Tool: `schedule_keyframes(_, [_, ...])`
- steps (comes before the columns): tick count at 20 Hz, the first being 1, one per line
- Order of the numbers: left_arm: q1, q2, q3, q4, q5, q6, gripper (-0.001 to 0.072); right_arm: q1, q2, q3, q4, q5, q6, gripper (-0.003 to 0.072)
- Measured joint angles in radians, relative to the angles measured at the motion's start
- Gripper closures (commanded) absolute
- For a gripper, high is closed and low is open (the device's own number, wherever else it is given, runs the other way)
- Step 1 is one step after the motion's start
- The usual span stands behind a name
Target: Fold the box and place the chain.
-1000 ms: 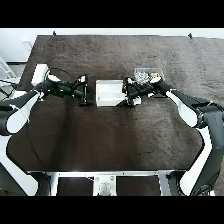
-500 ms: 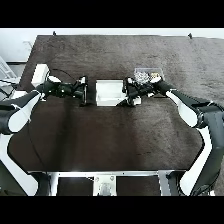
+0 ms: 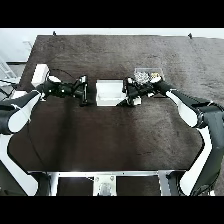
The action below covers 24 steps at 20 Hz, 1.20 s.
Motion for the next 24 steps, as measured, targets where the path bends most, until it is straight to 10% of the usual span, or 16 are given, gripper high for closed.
schedule_keyframes(24, [-0.053, -0.018, 0.028, 0.036, 0.024, -0.024, -0.0006, 0.001, 0.0, 0.0, -0.001, 0.003, -0.002, 0.01])
